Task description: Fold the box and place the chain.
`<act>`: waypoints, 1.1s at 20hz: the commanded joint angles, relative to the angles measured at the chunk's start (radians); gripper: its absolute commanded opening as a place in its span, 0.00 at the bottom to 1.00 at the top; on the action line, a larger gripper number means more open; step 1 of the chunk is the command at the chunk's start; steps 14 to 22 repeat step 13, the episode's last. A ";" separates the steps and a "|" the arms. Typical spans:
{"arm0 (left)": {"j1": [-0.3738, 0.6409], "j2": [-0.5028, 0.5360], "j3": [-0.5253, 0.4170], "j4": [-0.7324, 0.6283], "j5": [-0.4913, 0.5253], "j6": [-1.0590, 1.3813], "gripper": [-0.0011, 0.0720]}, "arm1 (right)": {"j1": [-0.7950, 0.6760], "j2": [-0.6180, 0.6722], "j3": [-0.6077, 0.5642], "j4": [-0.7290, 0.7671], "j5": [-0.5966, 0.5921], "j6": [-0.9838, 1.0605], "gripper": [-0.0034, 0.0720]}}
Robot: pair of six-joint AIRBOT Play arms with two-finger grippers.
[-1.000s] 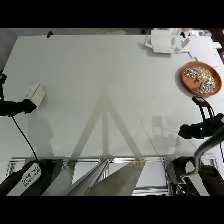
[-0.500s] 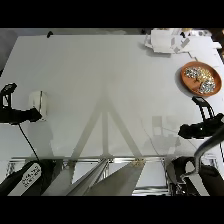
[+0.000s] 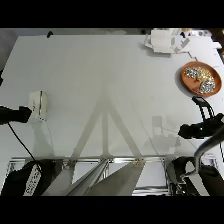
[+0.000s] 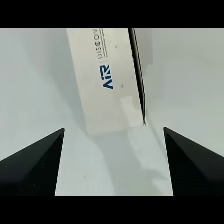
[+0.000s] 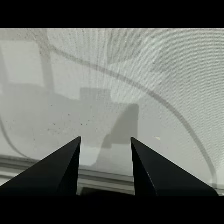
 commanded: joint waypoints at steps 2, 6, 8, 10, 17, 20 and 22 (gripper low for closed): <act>-0.010 0.108 0.000 -0.001 -0.020 -0.006 0.96 | -0.001 0.001 0.000 0.000 0.000 0.000 0.49; -0.010 0.098 -0.002 -0.005 -0.006 -0.050 0.96 | -0.001 0.001 0.000 0.000 0.000 0.000 0.49; -0.010 0.098 -0.002 -0.005 0.002 -0.050 0.96 | -0.001 0.001 0.000 0.000 0.000 0.000 0.49; -0.010 0.098 -0.002 -0.005 0.016 -0.050 0.96 | -0.001 0.001 0.000 0.000 0.000 0.000 0.49; -0.010 0.098 -0.002 -0.005 0.019 -0.050 0.96 | -0.001 0.001 0.000 0.000 0.000 0.000 0.49; -0.010 0.098 -0.002 -0.005 0.019 -0.050 0.96 | -0.001 0.001 0.000 0.000 0.000 0.000 0.49; -0.010 0.098 -0.002 -0.005 0.019 -0.050 0.96 | -0.001 0.001 0.000 0.000 0.000 0.000 0.49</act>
